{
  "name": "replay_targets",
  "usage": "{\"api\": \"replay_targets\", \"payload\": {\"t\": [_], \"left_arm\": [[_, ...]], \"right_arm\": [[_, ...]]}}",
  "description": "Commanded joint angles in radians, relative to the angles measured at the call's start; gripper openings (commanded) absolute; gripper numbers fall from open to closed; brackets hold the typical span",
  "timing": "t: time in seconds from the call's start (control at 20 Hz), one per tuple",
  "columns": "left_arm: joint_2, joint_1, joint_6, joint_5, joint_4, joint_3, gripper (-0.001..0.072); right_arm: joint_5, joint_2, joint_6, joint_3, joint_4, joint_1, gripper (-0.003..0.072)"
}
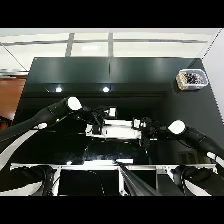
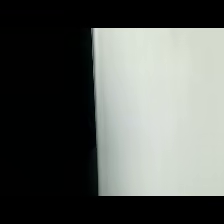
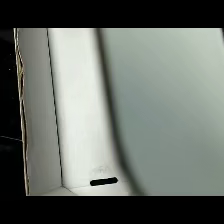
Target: Fold the box and place the chain.
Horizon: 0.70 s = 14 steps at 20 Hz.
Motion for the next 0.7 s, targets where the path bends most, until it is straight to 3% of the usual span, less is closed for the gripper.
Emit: {"api": "replay_targets", "payload": {"t": [0.0,0.4,0.5,0.65], "left_arm": [[0.000,0.000,0.000,-0.001,0.000,0.001,0.0030],[0.000,0.000,-0.003,-0.001,0.000,0.001,0.0029],[0.000,0.000,-0.003,-0.003,0.000,0.001,0.0029],[0.002,0.003,-0.012,-0.003,0.002,0.002,0.0035]], "right_arm": [[-0.011,-0.030,-0.029,-0.001,0.000,0.000,0.0720],[-0.012,-0.043,-0.034,0.000,0.002,0.000,0.0719],[-0.012,-0.043,-0.034,0.000,0.002,0.000,0.0469],[-0.013,-0.043,-0.034,0.000,0.003,0.000,0.0471]]}}
